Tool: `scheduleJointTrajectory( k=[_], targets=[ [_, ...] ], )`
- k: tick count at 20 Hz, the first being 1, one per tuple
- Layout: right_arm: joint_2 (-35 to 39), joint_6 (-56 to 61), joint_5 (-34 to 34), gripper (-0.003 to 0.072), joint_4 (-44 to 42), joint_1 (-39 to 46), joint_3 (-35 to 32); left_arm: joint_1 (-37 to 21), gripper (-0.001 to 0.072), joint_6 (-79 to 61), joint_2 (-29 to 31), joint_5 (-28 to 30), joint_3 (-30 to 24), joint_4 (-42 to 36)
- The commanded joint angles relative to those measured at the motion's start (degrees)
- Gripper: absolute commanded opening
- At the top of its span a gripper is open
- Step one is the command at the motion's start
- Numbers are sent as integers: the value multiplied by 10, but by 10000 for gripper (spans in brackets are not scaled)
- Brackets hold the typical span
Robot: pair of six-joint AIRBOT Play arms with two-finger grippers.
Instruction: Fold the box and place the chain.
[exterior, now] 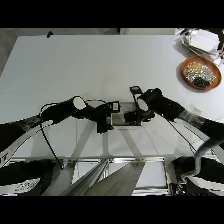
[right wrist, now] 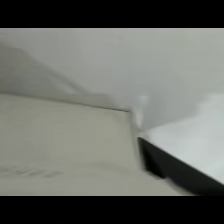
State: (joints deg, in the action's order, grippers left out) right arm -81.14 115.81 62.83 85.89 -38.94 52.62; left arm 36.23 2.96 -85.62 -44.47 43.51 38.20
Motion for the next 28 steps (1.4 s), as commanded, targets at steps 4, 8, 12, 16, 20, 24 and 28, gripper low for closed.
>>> scheduleJointTrajectory(
  k=[4,8,12,16,20,24,28],
  targets=[
    [112,-99,18,532,45,3,1,-1,316,0,0,1,1,0],
    [228,-154,24,529,54,66,13,-1,316,0,0,1,1,0],
    [254,-223,16,469,105,229,80,-1,316,0,0,0,1,0],
    [199,-322,-46,426,95,473,94,-1,316,0,0,1,1,0],
    [64,-379,-108,387,64,641,133,-1,316,0,0,1,1,0],
    [-85,-383,-73,388,30,686,235,-1,316,0,0,1,1,0],
    [-181,-383,-81,388,0,682,306,-1,316,0,0,1,1,0]
  ],
)
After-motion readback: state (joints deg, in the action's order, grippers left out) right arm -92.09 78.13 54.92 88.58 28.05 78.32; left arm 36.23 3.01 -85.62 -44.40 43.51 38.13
